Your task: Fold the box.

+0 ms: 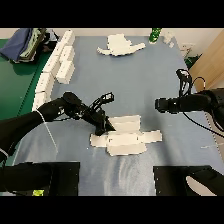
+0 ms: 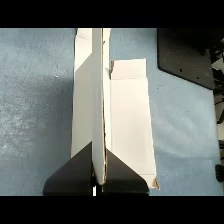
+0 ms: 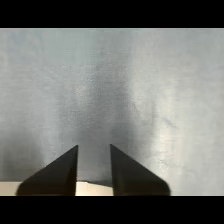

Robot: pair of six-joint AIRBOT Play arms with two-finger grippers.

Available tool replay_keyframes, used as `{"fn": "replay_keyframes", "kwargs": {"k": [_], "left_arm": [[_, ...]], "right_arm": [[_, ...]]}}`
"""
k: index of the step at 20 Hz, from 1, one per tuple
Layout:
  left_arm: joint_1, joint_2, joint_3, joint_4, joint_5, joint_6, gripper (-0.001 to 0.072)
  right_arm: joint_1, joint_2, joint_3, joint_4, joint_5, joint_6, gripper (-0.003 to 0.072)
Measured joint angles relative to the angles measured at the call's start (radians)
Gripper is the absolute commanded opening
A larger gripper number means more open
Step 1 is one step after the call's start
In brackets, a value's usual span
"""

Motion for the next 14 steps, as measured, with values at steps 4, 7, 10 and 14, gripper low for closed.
{"fn": "replay_keyframes", "kwargs": {"k": [4,7,10,14], "left_arm": [[0.0,0.0,-0.002,0.006,0.005,-0.003,0.0015],[0.0,-0.002,-0.002,0.009,0.007,-0.006,0.0015],[0.0,-0.002,-0.005,0.01,0.007,-0.006,0.0015],[0.0,-0.002,-0.004,0.01,0.009,-0.006,0.0015]], "right_arm": [[0.01,0.006,0.0,0.103,-0.113,-0.114,0.0004],[0.078,0.037,-0.007,0.158,-0.235,-0.204,0.0003],[0.222,0.109,-0.053,0.181,-0.299,-0.29,0.0003],[0.467,0.194,-0.162,0.148,-0.285,-0.476,0.072]]}}
